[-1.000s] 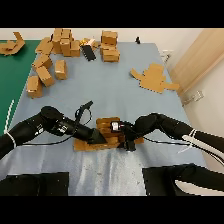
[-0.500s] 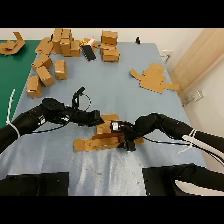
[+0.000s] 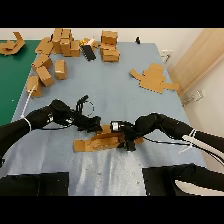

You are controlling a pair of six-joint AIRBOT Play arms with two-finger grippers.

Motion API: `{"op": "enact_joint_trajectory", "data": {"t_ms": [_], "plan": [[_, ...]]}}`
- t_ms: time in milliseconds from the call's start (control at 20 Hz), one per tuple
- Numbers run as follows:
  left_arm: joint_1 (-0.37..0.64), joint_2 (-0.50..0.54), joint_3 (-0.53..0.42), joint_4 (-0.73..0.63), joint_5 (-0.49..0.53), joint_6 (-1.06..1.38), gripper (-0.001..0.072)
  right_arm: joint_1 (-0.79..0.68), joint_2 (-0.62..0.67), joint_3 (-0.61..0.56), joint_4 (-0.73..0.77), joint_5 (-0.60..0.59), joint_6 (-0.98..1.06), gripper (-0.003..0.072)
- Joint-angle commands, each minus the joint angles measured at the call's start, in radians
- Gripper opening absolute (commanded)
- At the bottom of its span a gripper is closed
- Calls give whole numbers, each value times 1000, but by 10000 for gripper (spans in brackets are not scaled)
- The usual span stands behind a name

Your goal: Fold the box.

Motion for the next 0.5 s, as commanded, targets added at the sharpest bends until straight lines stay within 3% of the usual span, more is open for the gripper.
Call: {"op": "enact_joint_trajectory", "data": {"t_ms": [0,200,450], "plan": [[10,-14,5,6,-9,58,8,0,1,0,0,1,0,582],[79,62,14,-16,-34,192,8,0,1,0,0,1,0,582],[223,260,10,-23,-136,460,7,0,1,0,0,1,0,582]]}}
